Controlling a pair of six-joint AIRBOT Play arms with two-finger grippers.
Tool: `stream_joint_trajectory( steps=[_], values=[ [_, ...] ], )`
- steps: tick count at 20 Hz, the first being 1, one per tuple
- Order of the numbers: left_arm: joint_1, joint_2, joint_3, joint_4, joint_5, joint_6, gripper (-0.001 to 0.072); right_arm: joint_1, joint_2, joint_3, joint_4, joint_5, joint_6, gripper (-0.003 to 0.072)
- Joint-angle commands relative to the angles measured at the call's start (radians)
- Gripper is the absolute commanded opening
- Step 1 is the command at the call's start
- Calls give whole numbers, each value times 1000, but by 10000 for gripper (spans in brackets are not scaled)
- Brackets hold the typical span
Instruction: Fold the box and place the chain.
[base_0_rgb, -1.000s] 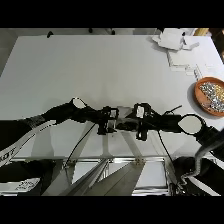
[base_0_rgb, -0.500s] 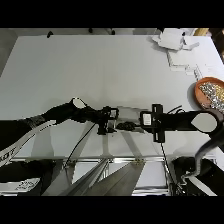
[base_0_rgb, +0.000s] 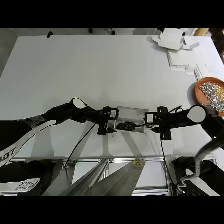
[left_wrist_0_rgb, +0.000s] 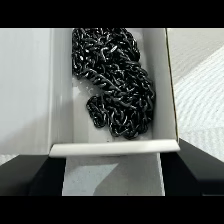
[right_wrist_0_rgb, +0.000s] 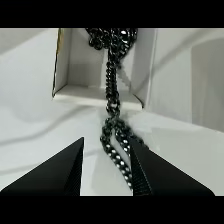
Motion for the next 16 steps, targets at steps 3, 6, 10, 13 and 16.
stream_joint_trajectory(
  steps=[3, 6, 10, 13, 16],
  values=[
    [0, 1, 0, 0, 0, 0, 254, -6, -166, -16, 131, -142, -81, 317],
    [0, 1, 0, 0, 0, 0, 254, -6, -166, -16, 109, -121, -72, 42],
    [0, 1, 0, 0, 0, 0, 254, -6, -43, -16, -26, 4, 21, 22],
    [1, 1, 0, 0, 0, 0, 254, -6, 112, -16, -39, 126, 63, 22],
    [1, 1, 0, 0, 0, 0, 254, -5, 224, -16, 92, 154, 62, 22]
  ],
)
